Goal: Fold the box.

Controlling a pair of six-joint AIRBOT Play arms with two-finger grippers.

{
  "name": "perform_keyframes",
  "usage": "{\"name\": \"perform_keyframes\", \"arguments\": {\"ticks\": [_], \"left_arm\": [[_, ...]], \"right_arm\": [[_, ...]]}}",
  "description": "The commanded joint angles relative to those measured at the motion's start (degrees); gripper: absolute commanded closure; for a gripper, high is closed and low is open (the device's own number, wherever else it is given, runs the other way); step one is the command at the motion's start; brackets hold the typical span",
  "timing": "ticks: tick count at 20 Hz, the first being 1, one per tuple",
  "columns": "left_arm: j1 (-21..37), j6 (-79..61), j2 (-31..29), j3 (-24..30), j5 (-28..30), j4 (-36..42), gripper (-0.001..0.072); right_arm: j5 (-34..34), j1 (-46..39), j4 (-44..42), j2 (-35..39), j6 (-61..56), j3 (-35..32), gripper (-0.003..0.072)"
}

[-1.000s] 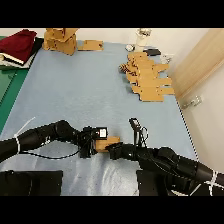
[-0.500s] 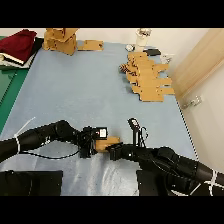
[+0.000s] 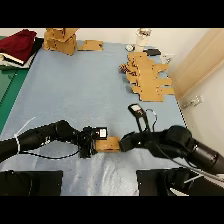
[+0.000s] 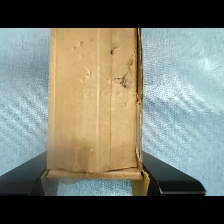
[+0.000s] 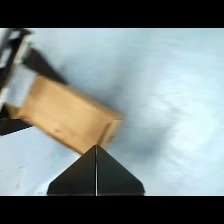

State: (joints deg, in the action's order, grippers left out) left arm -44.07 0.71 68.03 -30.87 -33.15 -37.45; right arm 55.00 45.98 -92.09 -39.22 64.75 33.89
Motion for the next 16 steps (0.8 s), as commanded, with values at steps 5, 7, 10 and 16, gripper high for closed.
{"name": "perform_keyframes", "arguments": {"ticks": [5,7,10,16], "left_arm": [[0.0,0.0,0.0,0.0,0.0,0.0,0.0258],[0.0,0.0,0.0,0.0,0.0,0.2,0.0258],[0.0,0.0,0.0,0.0,0.0,0.2,0.0258],[0.9,5.1,-1.5,-0.4,0.2,-0.3,0.0258]], "right_arm": [[8.9,-6.3,5.4,-6.2,-1.9,5.8,0.0682],[8.9,-6.3,4.2,-6.9,-2.0,5.8,0.0682],[8.9,-6.3,4.0,-7.5,-3.5,5.8,0.0682],[8.9,-6.4,5.3,-8.0,-5.1,5.8,0.0682]]}}
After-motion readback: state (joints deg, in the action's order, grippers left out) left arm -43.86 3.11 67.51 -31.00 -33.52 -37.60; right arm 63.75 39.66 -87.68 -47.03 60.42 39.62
